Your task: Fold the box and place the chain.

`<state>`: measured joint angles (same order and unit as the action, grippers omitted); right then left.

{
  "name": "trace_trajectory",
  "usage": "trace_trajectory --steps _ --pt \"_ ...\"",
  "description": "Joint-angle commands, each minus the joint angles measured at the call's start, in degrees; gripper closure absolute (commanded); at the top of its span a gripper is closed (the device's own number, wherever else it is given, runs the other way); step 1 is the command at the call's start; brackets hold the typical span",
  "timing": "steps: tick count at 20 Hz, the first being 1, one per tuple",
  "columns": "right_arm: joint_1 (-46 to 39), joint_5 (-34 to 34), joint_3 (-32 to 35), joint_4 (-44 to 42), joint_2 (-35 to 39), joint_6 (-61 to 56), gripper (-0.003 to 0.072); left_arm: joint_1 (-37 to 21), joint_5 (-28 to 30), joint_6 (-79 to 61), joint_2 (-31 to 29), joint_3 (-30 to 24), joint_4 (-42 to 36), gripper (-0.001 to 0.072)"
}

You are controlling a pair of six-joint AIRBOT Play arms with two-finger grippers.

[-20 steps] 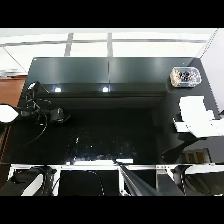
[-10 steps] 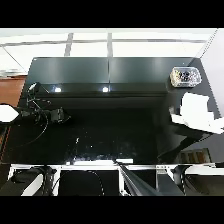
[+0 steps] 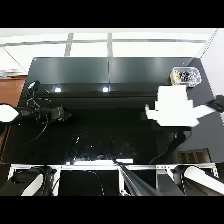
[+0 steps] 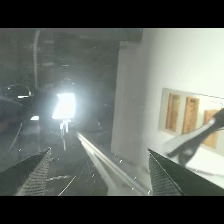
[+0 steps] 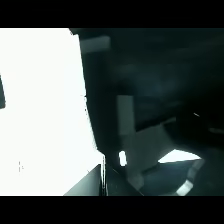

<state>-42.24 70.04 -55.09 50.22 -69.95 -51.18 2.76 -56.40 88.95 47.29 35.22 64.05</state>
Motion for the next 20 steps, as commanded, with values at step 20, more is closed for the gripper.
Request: trace_trajectory --steps 20 --pt "57.61 -37.73 28.7 -30.21 12.15 6.62 0.0671 9.09 -9.42 -29.88 44.39 15.26 -37.79 0.0007"
